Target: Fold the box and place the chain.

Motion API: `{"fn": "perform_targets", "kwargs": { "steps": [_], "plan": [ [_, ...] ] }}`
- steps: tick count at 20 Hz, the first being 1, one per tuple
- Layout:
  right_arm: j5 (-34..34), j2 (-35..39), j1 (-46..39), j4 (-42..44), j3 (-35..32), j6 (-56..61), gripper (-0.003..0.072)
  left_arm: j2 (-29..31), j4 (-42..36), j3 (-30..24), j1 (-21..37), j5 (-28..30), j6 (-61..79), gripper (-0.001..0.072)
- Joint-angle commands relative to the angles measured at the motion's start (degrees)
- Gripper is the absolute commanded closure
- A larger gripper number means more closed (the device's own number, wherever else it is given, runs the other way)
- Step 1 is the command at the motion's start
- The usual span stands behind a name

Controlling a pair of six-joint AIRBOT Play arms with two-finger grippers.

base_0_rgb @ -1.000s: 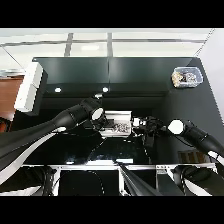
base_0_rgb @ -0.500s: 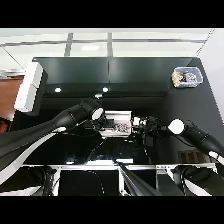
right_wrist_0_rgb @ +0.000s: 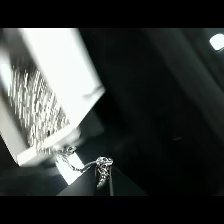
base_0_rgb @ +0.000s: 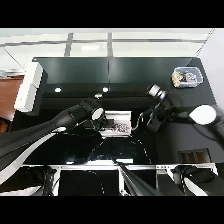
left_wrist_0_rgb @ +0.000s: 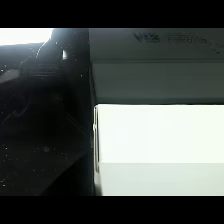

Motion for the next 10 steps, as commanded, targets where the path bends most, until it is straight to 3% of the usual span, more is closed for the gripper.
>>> {"fn": "perform_targets", "kwargs": {
  "steps": [1,5,10],
  "plan": [
    [9.6,2.5,-5.9,8.1,8.8,8.1,0.0670,0.0,-0.1,0.0,0.0,0.0,0.0,0.0679],
    [12.9,2.5,-8.4,20.3,15.7,7.9,0.0670,0.0,-0.1,0.0,0.0,0.0,0.0,0.0679],
    [12.9,2.5,-8.4,39.1,16.3,8.2,0.0670,0.0,-0.1,0.0,0.0,0.0,0.0,0.0679]
  ]
}}
